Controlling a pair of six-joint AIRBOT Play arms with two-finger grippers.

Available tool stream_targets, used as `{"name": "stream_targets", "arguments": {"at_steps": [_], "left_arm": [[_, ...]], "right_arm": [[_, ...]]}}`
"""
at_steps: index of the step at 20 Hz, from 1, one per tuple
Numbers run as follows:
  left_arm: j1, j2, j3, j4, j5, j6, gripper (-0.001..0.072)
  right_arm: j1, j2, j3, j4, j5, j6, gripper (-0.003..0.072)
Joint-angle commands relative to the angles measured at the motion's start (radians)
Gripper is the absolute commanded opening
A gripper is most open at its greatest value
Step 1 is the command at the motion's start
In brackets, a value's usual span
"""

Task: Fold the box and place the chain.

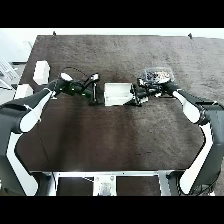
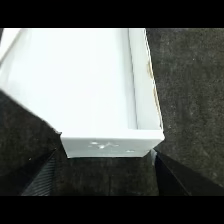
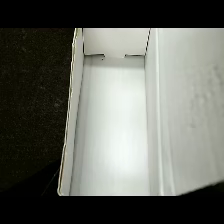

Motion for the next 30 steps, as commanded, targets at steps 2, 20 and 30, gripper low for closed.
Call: {"name": "stream_targets", "arguments": {"at_steps": [2,20,30], "left_arm": [[-0.006,-0.005,0.000,-0.034,-0.032,0.005,0.0696],[-0.056,-0.070,0.037,-0.073,0.077,0.017,0.0685],[-0.055,-0.082,0.037,-0.076,0.093,0.032,0.0684]], "right_arm": [[0.001,0.000,0.000,0.000,0.000,0.000,0.0478],[0.001,0.000,0.000,0.000,0.000,0.000,0.0478],[0.001,0.000,0.000,0.000,0.000,0.000,0.0478]]}}
